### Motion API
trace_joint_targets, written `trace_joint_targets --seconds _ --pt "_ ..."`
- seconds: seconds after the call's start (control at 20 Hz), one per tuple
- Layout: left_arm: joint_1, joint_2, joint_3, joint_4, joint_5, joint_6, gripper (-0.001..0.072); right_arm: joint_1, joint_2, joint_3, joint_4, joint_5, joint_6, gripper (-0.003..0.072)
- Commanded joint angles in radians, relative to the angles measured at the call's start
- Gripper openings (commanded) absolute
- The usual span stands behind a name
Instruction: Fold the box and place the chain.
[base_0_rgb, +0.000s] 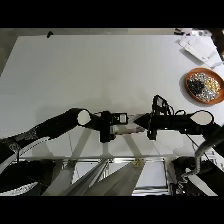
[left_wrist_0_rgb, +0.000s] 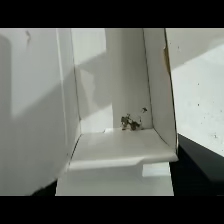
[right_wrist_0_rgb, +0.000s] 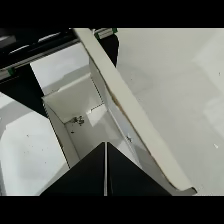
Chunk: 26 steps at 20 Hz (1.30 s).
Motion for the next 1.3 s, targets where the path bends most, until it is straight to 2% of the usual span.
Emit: trace_joint_targets --seconds 0.0,0.2,0.35,0.55,0.85,1.1,1.25 --pt "0.043 0.002 0.0 0.001 -0.098 -0.019 0.0703 0.001 0.003 0.0 0.0 0.005 0.0 0.0017" --pt "0.043 0.0 0.0 -0.003 -0.113 -0.019 0.0701 0.001 0.003 0.0 0.0 0.005 0.0 0.0017" --pt "0.043 -0.006 -0.001 -0.013 -0.075 -0.019 0.0701 0.001 0.003 0.0 0.0 0.005 0.0 0.0017" --pt "0.042 -0.042 -0.002 -0.101 -0.021 -0.012 0.0702 0.0 0.003 0.0 -0.003 0.005 0.0 0.0017" --pt "0.042 -0.071 -0.002 -0.119 -0.014 -0.006 0.0703 0.0 0.003 0.0 -0.026 0.004 0.0 0.0017" --pt "0.042 -0.071 -0.002 -0.192 -0.009 0.08 0.0703 0.0 0.003 0.0 -0.026 0.003 0.0 0.0017" --pt "0.042 -0.071 -0.002 -0.189 -0.035 0.129 0.0704 0.001 0.003 0.0 -0.026 0.001 0.0 0.0017"
